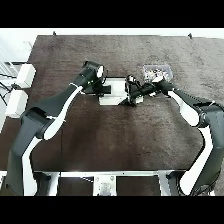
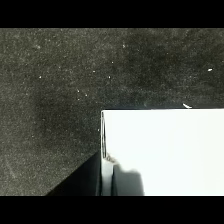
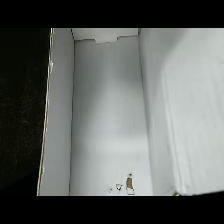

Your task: Fold the box and place the chain.

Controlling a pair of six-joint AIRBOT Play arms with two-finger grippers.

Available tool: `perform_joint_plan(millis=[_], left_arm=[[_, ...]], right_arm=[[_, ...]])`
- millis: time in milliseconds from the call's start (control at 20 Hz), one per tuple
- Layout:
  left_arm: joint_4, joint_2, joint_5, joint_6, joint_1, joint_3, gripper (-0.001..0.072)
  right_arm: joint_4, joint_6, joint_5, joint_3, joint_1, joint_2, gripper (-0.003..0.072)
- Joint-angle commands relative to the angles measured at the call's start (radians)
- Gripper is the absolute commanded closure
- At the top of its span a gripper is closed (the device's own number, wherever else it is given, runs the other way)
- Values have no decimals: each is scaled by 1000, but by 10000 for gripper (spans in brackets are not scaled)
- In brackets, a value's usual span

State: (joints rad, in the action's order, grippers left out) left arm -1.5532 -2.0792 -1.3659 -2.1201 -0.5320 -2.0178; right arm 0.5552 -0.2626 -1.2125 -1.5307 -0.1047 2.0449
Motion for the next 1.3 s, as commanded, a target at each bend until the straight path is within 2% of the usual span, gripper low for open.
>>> perform_joint_plan(millis=[0, 350, 400, 500, 650, 850, 1100, 1250], left_arm=[[19, 1, 18, 0, 1, -1, 688], [62, 2, 43, 29, 2, -1, 688], [71, 5, 42, 35, 6, -1, 608], [97, 17, 38, 95, 16, -2, -11], [92, 45, -5, 122, 27, -2, 7], [92, 126, -12, 232, 41, -3, 6], [85, 267, -11, 551, 85, -3, 7], [117, 310, 3, 687, 140, 2, 8]], right_arm=[[2, 0, -1, -1, 0, -1, 130], [2, 0, -1, -1, 0, -1, 130], [2, 0, -1, -1, 0, -1, 130], [2, 0, -1, -1, 0, -1, 130], [2, 0, -1, -1, 0, -1, 130], [2, 0, -1, -1, 0, -1, 130], [2, 0, -1, -1, 0, -1, 130], [2, 0, -1, -1, 0, -1, 130]])
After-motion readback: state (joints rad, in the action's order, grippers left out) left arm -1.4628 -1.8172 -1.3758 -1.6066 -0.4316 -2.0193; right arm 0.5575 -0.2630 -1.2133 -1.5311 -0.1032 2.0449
